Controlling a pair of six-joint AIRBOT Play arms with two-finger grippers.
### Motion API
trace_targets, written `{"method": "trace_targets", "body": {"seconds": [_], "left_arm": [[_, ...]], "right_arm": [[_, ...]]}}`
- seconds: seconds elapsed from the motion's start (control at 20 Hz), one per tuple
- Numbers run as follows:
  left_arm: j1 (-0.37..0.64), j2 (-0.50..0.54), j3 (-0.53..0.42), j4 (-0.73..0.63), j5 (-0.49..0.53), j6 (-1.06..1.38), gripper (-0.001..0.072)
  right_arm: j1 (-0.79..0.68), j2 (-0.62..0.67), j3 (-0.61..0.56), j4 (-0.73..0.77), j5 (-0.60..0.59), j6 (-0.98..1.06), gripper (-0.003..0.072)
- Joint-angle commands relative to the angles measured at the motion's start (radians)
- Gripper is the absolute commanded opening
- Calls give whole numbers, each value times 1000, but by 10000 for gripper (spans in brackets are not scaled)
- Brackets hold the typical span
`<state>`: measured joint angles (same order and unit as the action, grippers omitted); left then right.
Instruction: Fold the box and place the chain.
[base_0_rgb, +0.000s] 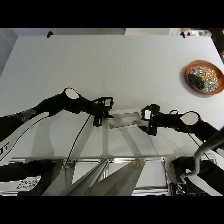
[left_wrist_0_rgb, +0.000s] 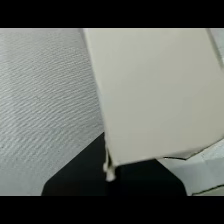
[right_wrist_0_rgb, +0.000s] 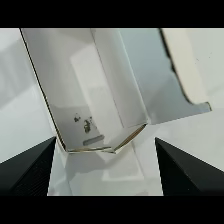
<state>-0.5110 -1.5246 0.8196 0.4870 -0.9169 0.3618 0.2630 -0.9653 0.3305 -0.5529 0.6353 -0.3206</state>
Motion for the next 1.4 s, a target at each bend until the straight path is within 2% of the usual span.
{"method": "trace_targets", "body": {"seconds": [0.0,0.3,0.6,0.75,0.9,1.0,1.35], "left_arm": [[-1,0,0,0,0,0,11],[-1,0,1,0,0,0,11],[-1,0,0,0,0,0,11],[-1,0,1,0,0,0,11],[-1,0,1,0,0,0,11],[-1,0,1,0,0,0,11],[-1,0,1,0,0,0,11]], "right_arm": [[-10,-35,1,98,18,-92,714],[-10,-97,1,164,84,-187,712],[-9,-133,1,108,114,-181,696],[-8,-134,1,120,132,-178,641],[-8,-135,1,116,132,-178,638],[-8,-141,1,112,132,-178,529],[-8,-223,1,143,107,-267,518]]}}
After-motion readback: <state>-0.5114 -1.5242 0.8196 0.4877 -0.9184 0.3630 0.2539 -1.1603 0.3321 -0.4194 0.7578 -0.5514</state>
